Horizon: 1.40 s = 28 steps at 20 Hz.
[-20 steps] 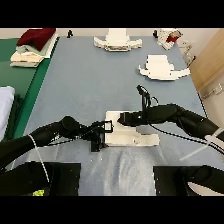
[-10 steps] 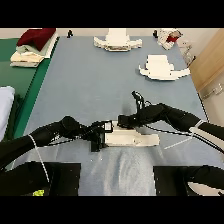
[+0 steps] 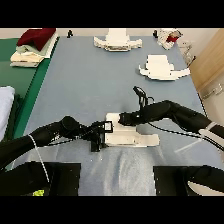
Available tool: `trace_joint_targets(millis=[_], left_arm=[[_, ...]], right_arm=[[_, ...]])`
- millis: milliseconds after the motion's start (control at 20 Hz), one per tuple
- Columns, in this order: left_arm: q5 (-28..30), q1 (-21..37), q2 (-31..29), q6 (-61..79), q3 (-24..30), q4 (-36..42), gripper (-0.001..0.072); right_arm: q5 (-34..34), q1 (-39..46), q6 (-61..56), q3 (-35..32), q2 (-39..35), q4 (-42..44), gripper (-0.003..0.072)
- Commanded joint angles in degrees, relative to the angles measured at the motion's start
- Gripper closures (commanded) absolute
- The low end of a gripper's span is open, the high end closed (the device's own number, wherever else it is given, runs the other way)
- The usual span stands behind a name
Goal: Fold the box.
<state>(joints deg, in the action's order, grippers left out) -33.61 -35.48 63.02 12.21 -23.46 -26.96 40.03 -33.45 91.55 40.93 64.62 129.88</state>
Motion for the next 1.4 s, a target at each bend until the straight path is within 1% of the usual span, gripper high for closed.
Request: trace_joint_targets(millis=[0,150,250,350,400,450,500,550,650,700,800,950,1100,1150,1250,1350], left_arm=[[0.09,-0.02,0.00,0.00,0.00,0.00,0.0247],[0.04,-0.02,0.00,0.00,0.02,0.00,0.0247],[0.07,-0.02,0.00,0.00,0.02,0.00,0.0247],[0.07,-0.02,0.00,0.00,0.00,0.00,0.0247],[0.07,-0.02,0.00,0.00,0.02,0.00,0.0247],[0.07,-0.02,0.00,-0.02,0.02,0.00,0.0246],[0.04,-0.02,0.00,0.00,0.02,0.00,0.0247],[0.07,-0.02,0.00,0.00,0.02,0.00,0.0247],[0.07,-0.02,0.00,-0.02,0.00,0.00,0.0247],[0.07,-0.02,0.00,-0.02,0.00,0.00,0.0247],[0.04,-0.02,0.00,0.00,0.02,0.00,0.0247],[0.07,-0.02,0.00,0.00,0.02,0.00,0.0247],[0.07,-0.02,0.00,0.00,0.00,0.00,0.0247],[0.07,-0.02,0.00,0.00,0.00,0.00,0.0247],[0.07,-0.02,0.00,-0.02,0.02,0.00,0.0247],[0.07,-0.02,0.00,0.00,0.00,0.00,0.0247]], right_arm=[[6.25,0.26,1.97,1.07,-8.00,-7.45,0.0527],[16.26,0.15,8.81,0.79,-14.78,-12.04,0.0527],[22.38,-0.72,15.76,-1.01,-18.01,-12.41,0.0527],[26.08,-2.19,21.38,-3.89,-20.57,-13.49,0.0526],[26.97,-2.82,23.76,-5.33,-21.62,-15.63,0.0511],[26.91,-2.97,24.72,-6.54,-22.38,-18.53,0.0401],[26.45,-2.97,26.05,-7.58,-22.80,-21.68,0.0255],[25.73,-2.95,28.44,-8.57,-22.77,-24.52,0.0199],[22.32,-2.93,33.55,-10.40,-22.03,-29.16,0.0182],[20.09,-2.93,35.69,-11.30,-21.31,-30.95,0.0073],[17.62,-2.93,39.12,-12.35,-19.80,-32.57,0.0072],[13.20,-2.93,43.67,-13.00,-17.42,-32.22,0.0073],[6.54,-2.97,48.52,-13.00,-15.10,-30.62,0.0080],[5.46,-2.97,49.68,-12.94,-14.86,-28.92,0.0102],[5.68,-2.97,50.66,-12.92,-14.88,-24.55,0.0102],[7.37,-2.97,50.62,-12.92,-14.88,-22.91,0.0117]])
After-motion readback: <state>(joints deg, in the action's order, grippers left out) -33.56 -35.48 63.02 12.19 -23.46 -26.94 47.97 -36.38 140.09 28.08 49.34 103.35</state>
